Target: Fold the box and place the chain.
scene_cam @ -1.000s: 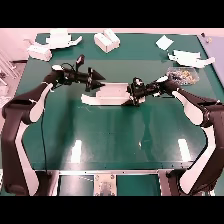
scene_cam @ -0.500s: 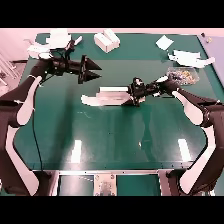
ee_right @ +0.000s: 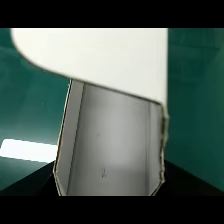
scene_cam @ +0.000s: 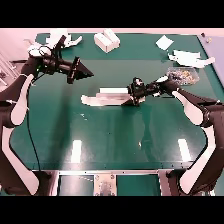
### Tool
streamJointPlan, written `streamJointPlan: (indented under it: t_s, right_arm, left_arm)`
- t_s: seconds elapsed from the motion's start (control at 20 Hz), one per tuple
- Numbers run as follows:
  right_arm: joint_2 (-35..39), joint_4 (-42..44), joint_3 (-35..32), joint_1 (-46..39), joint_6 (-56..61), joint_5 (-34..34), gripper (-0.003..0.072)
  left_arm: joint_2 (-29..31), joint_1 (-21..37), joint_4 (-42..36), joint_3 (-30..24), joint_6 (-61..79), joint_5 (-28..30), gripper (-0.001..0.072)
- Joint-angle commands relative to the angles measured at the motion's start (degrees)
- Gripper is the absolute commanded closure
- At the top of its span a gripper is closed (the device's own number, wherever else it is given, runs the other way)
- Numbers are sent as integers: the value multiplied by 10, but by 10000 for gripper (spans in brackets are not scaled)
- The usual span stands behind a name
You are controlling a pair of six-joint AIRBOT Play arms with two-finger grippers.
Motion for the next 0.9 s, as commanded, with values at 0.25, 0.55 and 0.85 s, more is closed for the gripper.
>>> streamJointPlan:
  t_s: [0.25,0.55,0.85]
  right_arm:
    - [0,0,0,0,0,0,94]
    - [0,0,0,0,0,0,94]
    - [0,0,0,0,0,0,94]
  left_arm:
    - [1,-31,35,-2,-50,78,697]
    - [9,-40,75,-2,-100,145,697]
    - [76,-40,131,-24,-170,341,697]
